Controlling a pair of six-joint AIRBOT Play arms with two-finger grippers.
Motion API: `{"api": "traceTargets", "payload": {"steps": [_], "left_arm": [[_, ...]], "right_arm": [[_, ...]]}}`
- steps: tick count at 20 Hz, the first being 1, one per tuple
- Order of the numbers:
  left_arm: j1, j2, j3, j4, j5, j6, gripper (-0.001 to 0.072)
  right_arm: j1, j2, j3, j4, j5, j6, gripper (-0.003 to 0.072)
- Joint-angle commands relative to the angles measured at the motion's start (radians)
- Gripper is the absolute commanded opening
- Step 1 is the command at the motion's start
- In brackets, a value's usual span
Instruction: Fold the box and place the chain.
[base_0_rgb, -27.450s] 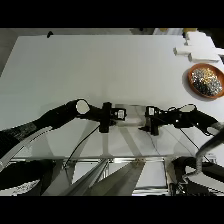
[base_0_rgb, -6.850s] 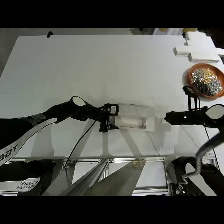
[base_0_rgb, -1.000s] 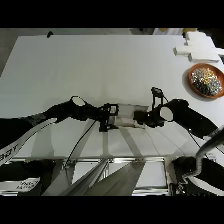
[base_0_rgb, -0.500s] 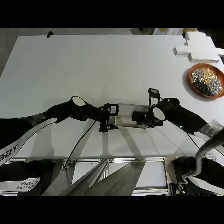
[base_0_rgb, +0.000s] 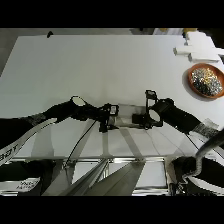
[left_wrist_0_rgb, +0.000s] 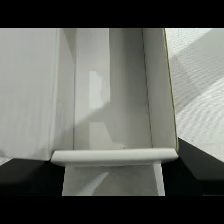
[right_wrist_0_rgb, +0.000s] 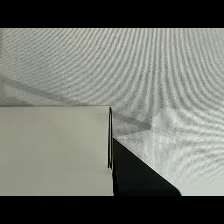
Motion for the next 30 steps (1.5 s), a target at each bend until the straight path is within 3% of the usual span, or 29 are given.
{"api": "traceTargets", "payload": {"steps": [1, 7, 8, 9, 12, 13, 15, 17, 19, 22, 24, 26, 30], "left_arm": [[0.000, 0.000, 0.000, -0.001, 0.001, 0.000, 0.0208], [0.000, 0.000, 0.000, -0.001, 0.001, 0.000, 0.0208], [0.000, 0.000, 0.000, -0.001, 0.001, 0.000, 0.0208], [0.000, 0.000, 0.000, -0.001, 0.001, 0.000, 0.0208], [0.000, 0.000, 0.000, -0.001, 0.001, 0.000, 0.0208], [0.000, 0.000, 0.000, -0.001, 0.001, 0.000, 0.0208], [0.000, 0.000, 0.000, -0.001, 0.001, 0.000, 0.0208], [0.000, 0.000, 0.000, -0.001, 0.001, 0.000, 0.0208], [0.000, 0.000, 0.000, -0.002, 0.001, 0.000, 0.0208], [0.000, 0.000, 0.000, -0.001, 0.001, 0.000, 0.0208], [0.000, 0.000, 0.000, -0.002, 0.001, 0.000, 0.0208], [0.000, 0.000, 0.000, -0.002, 0.001, 0.000, 0.0208], [0.000, 0.000, 0.000, -0.001, 0.001, 0.000, 0.0208]], "right_arm": [[0.003, -0.002, 0.000, -0.002, -0.002, -0.009, 0.0128], [0.003, 0.025, 0.000, -0.035, 0.006, -0.009, 0.0127], [0.003, 0.026, 0.000, -0.035, 0.006, -0.009, 0.0104], [0.003, 0.026, 0.000, -0.035, 0.004, -0.009, 0.0027], [0.003, 0.026, 0.000, -0.034, 0.003, -0.010, 0.0015], [0.003, 0.029, 0.000, -0.034, 0.005, -0.018, 0.0033], [0.003, 0.054, 0.000, -0.034, 0.014, -0.076, 0.0252], [0.000, 0.110, 0.002, -0.034, 0.052, -0.187, 0.0266], [0.000, 0.186, 0.042, -0.019, 0.161, -0.318, 0.0256], [-0.002, 0.304, 0.195, -0.062, 0.292, -0.537, 0.0257], [-0.059, 0.330, 0.333, -0.105, 0.321, -0.608, 0.0257], [-0.191, 0.322, 0.459, -0.134, 0.264, -0.678, 0.0257], [-0.513, 0.272, 0.509, -0.104, 0.124, -0.761, 0.0218]]}}
